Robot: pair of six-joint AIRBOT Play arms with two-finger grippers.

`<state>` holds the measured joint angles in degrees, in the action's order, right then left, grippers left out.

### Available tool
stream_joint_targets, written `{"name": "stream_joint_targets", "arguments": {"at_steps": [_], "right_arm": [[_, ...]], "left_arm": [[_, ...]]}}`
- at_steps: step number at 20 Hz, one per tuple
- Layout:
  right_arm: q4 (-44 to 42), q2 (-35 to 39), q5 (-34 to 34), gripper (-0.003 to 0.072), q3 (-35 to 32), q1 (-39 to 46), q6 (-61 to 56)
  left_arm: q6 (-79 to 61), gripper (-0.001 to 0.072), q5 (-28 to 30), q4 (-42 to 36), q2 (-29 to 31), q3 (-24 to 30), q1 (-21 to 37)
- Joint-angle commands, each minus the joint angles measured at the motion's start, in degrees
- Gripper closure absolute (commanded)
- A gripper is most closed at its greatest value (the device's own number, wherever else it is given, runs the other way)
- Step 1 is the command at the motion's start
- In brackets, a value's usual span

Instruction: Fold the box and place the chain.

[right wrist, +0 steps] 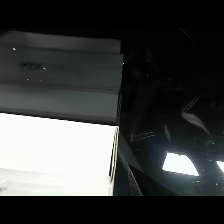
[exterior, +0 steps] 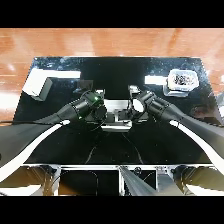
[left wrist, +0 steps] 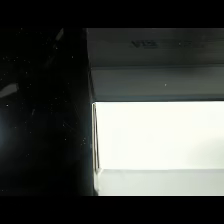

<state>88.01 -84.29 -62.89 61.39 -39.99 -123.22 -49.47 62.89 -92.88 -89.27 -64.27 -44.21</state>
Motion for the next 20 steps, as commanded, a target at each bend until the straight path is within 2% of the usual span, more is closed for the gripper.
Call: {"name": "stream_joint_targets", "arguments": {"at_steps": [1,14,15,16,18,20], "right_arm": [[0.5,-1.6,-0.3,0.0317,0.8,-0.3,-0.2],[0.5,-3.5,-0.6,0.0326,1.4,-0.3,0.7],[0.5,-3.5,-0.6,0.0373,1.4,-0.3,0.8],[0.3,-3.5,-0.6,0.0515,1.4,-0.3,2.2],[-1.0,-3.5,-0.4,0.0651,1.4,-0.3,3.5],[-1.2,-3.5,0.0,0.0654,1.4,-0.3,3.9]], "left_arm": [[0.0,0.0689,0.1,0.0,0.0,0.0,0.0],[0.0,0.0689,0.0,0.0,0.0,0.0,0.0],[0.0,0.0689,0.0,0.0,0.0,0.0,0.0],[0.0,0.0689,0.0,0.0,0.0,0.0,0.0],[0.0,0.0689,0.0,0.0,0.0,0.0,0.0],[0.0,0.0689,0.0,0.0,0.0,0.0,0.0]]}}
